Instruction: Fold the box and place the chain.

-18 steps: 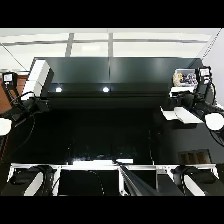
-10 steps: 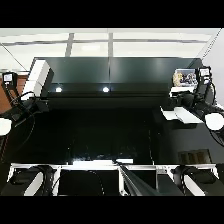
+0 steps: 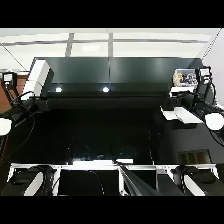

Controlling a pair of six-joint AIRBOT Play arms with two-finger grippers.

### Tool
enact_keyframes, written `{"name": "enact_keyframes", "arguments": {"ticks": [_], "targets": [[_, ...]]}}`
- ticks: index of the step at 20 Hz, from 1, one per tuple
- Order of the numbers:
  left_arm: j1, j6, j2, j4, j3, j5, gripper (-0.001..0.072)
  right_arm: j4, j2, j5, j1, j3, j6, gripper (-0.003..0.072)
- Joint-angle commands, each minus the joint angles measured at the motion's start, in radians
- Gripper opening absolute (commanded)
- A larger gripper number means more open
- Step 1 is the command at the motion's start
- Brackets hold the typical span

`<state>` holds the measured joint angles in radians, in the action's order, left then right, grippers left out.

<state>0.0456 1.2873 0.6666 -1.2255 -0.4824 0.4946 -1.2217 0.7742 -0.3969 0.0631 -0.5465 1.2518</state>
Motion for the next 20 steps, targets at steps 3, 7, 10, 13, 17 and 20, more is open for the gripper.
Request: {"name": "enact_keyframes", "arguments": {"ticks": [3, 7, 10, 13, 17, 20], "targets": [[-0.002, 0.002, -0.001, 0.041, 0.0, -0.097, 0.0028, 0.14, 0.026, 0.171, 0.001, 0.001, 0.001, 0.0014], [-0.008, 0.001, 0.027, 0.079, 0.0, -0.186, 0.0708, 0.146, 0.171, 0.232, -0.026, -0.003, 0.0, 0.072], [-0.008, -0.001, 0.036, 0.078, 0.0, -0.153, 0.0709, 0.095, 0.259, 0.047, -0.224, -0.11, 0.031, 0.072], [-0.008, -0.001, 0.037, 0.079, 0.0, -0.091, 0.0709, -0.013, 0.328, -0.167, -0.589, -0.306, 0.141, 0.072], [-0.008, -0.001, 0.046, 0.083, 0.0, -0.018, 0.071, -0.028, 0.521, -0.5, -0.977, -0.527, 0.135, 0.072], [-0.008, -0.002, 0.047, 0.082, 0.0, 0.003, 0.071, -0.028, 0.693, -0.707, -1.055, -0.682, 0.072, 0.072]]}}
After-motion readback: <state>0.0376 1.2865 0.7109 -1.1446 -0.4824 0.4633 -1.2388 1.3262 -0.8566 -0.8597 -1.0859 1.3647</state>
